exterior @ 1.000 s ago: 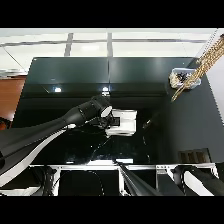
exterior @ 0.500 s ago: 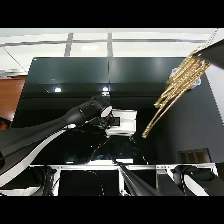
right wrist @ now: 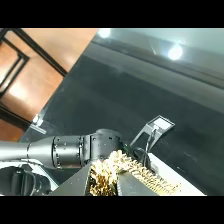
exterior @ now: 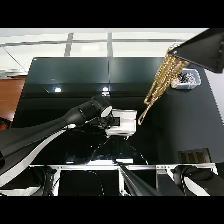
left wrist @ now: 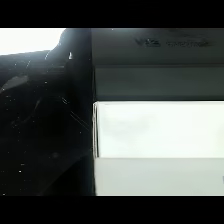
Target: Fold the box and place the chain.
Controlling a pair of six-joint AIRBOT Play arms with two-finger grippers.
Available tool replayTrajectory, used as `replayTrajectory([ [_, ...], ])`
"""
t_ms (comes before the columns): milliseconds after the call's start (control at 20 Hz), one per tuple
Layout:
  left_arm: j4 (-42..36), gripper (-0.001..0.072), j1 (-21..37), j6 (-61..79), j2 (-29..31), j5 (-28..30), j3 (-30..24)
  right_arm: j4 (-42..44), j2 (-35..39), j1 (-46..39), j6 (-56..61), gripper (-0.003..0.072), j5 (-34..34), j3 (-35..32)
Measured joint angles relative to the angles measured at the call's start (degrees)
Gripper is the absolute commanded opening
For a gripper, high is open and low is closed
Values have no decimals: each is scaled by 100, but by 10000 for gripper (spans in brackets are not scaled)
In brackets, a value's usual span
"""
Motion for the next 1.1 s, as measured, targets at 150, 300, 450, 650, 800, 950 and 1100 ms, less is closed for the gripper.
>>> replayTrajectory([
  [150, 0, 28, 0, 0, 0, 0, 0, 15, -149, 90, 4, 17, -87, 0],
  [300, 0, 27, 0, 0, 0, 0, 0, 9, -269, 256, 26, 17, -153, 0],
  [450, 0, 27, 0, 0, 0, 2, 0, -234, -350, 448, 118, 17, -264, -24],
  [650, 0, 27, 0, 2, 0, 4, 0, -575, -385, 688, 240, 17, -267, -535],
  [800, 0, 27, 0, 0, 0, 7, 0, -734, -391, 946, 262, 17, -363, -1440],
  [950, 0, 27, 0, 2, 0, 9, 0, -909, -391, 1082, 273, 18, -686, -2389],
  [1100, 0, 27, 0, 2, 0, 9, 0, -975, -391, 1141, 280, 17, -916, -3060],
])
